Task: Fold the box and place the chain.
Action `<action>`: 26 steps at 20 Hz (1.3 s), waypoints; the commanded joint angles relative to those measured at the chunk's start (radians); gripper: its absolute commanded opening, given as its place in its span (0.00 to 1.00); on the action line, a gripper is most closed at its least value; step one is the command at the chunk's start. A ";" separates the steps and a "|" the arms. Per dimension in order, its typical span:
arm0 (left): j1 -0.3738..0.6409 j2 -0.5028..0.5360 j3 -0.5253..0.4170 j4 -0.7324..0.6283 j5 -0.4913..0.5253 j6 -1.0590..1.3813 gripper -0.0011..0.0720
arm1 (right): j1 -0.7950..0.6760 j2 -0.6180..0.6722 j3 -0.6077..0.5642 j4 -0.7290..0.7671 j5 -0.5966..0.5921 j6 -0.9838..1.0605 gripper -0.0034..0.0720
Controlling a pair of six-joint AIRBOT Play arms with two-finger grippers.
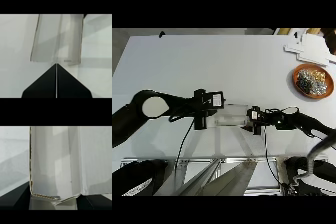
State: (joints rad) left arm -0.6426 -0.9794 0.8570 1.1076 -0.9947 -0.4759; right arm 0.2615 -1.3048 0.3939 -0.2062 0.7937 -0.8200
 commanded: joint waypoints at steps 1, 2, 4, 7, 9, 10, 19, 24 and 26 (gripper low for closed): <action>0.060 0.032 0.001 0.049 -0.163 0.004 0.03 | 0.000 0.000 0.001 0.001 0.000 0.000 0.59; 0.065 0.021 0.001 0.050 -0.153 0.005 0.03 | 0.000 0.000 0.001 0.001 0.000 0.000 0.59; 0.064 -0.009 0.001 0.048 -0.132 0.005 0.03 | 0.000 0.000 0.001 0.001 0.000 0.000 0.59; 0.064 -0.084 0.001 0.046 -0.078 0.049 0.02 | 0.000 0.000 0.001 0.001 0.000 0.000 0.59; 0.064 -0.142 0.001 0.032 -0.066 0.102 0.02 | 0.000 0.000 0.001 0.001 0.000 0.000 0.59; 0.064 -0.170 0.001 0.014 -0.064 0.136 0.02 | 0.000 0.000 0.001 0.001 0.000 0.000 0.59; 0.142 -0.293 0.000 -0.084 -0.022 0.291 0.03 | 0.000 0.000 0.001 0.001 0.000 0.000 0.59; 0.195 -0.322 -0.069 -0.127 0.039 0.318 0.02 | 0.000 0.000 0.001 0.001 0.000 0.000 0.59; 0.195 -0.335 -0.111 -0.161 0.062 0.407 0.02 | 0.000 0.000 0.001 0.001 0.000 0.000 0.59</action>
